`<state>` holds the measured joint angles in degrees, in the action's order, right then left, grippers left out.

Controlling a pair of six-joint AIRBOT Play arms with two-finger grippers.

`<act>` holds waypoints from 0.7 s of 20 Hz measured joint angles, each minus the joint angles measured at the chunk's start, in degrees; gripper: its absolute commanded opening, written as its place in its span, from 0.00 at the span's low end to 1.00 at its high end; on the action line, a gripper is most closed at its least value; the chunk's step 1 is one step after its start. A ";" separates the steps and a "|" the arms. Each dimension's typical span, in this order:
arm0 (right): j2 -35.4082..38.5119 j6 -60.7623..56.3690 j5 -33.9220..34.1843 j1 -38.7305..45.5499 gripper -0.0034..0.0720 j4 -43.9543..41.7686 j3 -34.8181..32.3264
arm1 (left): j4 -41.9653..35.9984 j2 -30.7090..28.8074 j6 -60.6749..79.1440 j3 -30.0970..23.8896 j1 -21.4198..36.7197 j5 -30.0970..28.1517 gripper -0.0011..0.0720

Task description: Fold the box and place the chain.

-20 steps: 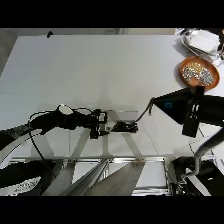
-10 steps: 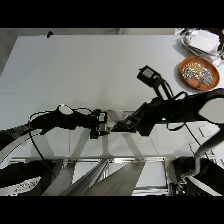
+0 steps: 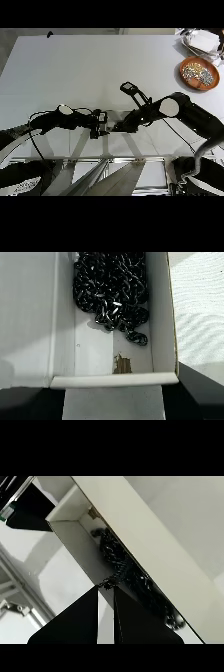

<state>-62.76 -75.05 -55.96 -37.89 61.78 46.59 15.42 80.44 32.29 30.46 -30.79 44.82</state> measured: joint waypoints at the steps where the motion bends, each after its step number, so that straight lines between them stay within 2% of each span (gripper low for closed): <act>1: -0.46 -0.07 0.83 -0.59 0.12 -0.07 -0.11 | 0.00 0.00 0.00 0.00 0.00 0.00 0.37; 4: -1.40 -1.57 3.78 -2.19 0.12 -0.09 -0.31 | 0.00 0.00 0.00 0.00 0.00 0.00 0.37; 7: -1.68 -3.30 5.35 -2.80 0.31 0.79 -0.37 | 0.00 0.00 0.00 0.00 0.02 0.00 0.37; 14: 2.75 -4.74 1.44 -3.10 0.30 5.51 -0.37 | 0.00 0.00 0.00 0.00 0.00 0.00 0.37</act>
<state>-60.01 -79.79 -54.52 -40.99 67.29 46.22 15.42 80.44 32.29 30.46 -30.79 44.82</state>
